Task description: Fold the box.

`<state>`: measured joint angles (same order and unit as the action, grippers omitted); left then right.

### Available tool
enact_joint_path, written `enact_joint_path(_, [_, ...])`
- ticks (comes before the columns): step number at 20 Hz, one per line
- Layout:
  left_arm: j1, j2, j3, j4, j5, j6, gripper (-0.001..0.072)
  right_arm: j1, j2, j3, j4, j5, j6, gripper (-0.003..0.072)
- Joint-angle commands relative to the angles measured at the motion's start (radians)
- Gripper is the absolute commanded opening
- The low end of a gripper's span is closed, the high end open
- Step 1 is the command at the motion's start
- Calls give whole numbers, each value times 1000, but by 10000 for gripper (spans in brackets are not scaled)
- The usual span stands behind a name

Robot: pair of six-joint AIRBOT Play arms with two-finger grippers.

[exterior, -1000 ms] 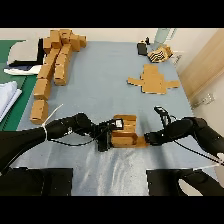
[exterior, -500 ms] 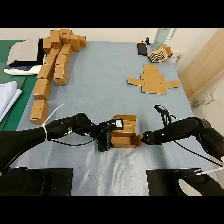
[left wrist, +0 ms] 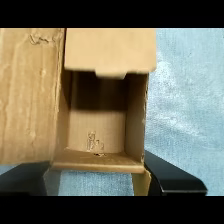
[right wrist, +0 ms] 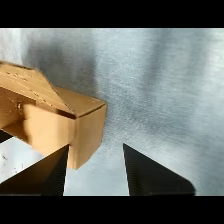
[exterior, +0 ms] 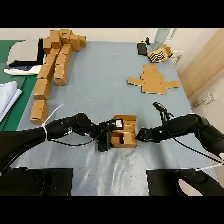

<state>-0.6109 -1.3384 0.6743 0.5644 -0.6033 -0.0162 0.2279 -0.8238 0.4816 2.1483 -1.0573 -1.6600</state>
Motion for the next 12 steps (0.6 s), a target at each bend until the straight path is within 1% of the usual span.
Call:
enact_joint_path(1, [0, 0, 0, 0, 0, 0, 446, 30, -31, 19, 38, 2, -14, 529])
enact_joint_path(5, [0, 0, 0, 0, -1, 0, 446, 30, -33, 28, 29, 5, 3, 528])
enact_joint_path(8, [0, 0, 0, 0, 0, 0, 446, 38, -53, 30, 32, 37, 24, 517])
enact_joint_path(9, [0, 0, 0, 0, -1, 0, 446, 58, -68, 33, 32, 44, 42, 512])
enact_joint_path(10, [0, 0, 0, 0, 0, 0, 446, 88, -87, 37, 26, 48, 73, 459])
enact_joint_path(12, [0, 0, 0, 0, 0, 0, 446, 166, -130, 51, -7, 74, 135, 456])
